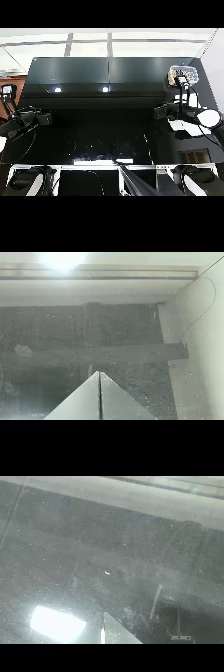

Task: Fold the box and place the chain.

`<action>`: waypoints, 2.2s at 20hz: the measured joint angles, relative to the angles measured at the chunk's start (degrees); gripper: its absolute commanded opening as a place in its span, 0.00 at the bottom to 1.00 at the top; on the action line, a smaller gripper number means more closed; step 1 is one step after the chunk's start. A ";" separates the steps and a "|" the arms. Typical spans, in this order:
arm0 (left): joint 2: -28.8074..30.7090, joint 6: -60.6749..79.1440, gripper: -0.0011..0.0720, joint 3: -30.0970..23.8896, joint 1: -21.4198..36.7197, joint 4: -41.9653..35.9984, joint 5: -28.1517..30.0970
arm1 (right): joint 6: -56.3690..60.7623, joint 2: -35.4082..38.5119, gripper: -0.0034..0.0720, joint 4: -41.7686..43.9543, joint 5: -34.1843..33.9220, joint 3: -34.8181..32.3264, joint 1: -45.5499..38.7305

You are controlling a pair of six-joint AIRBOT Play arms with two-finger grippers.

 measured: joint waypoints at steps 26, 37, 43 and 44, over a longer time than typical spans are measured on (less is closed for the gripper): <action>-0.11 -0.35 0.98 0.00 -0.04 -0.22 0.87 | 8.59 -24.04 0.98 -14.21 7.91 23.76 -57.24; -0.11 -0.37 0.98 0.00 -0.04 -1.05 1.11 | -12.72 -48.43 0.06 -15.41 35.67 45.55 -60.70; -0.11 -0.37 0.98 0.00 -0.04 -1.46 1.36 | -15.61 -45.20 0.06 -12.50 41.31 45.53 -55.93; -0.11 -0.37 0.98 0.00 -0.04 -1.49 1.38 | -15.74 -43.30 0.06 -11.10 41.51 44.50 -54.84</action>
